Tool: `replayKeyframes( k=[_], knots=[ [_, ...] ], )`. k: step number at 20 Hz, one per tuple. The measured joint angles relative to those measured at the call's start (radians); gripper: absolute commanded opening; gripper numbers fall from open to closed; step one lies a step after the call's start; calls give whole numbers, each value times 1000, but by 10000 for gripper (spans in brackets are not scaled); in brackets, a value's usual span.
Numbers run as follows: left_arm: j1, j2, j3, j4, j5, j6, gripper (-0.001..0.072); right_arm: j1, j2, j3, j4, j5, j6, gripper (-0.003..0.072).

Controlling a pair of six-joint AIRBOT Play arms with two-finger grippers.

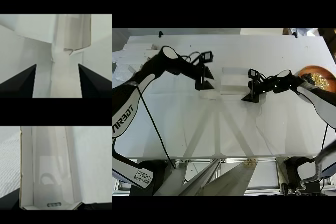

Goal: Fold the box and place the chain.

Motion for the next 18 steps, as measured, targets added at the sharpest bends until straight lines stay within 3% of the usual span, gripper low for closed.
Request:
replayKeyframes(
  k=[5,12,13,14,18],
  knots=[
    [-42,-26,-36,19,96,44,579,0,0,0,0,0,0,493],
    [-80,-47,-45,26,107,77,555,0,0,0,0,0,0,493],
    [-82,-47,-45,26,104,83,516,0,0,0,0,0,0,493],
    [-84,-48,-45,26,99,88,432,0,0,0,0,0,0,493],
    [-86,-49,-45,27,81,122,416,0,0,0,0,0,-1,493]
  ],
)
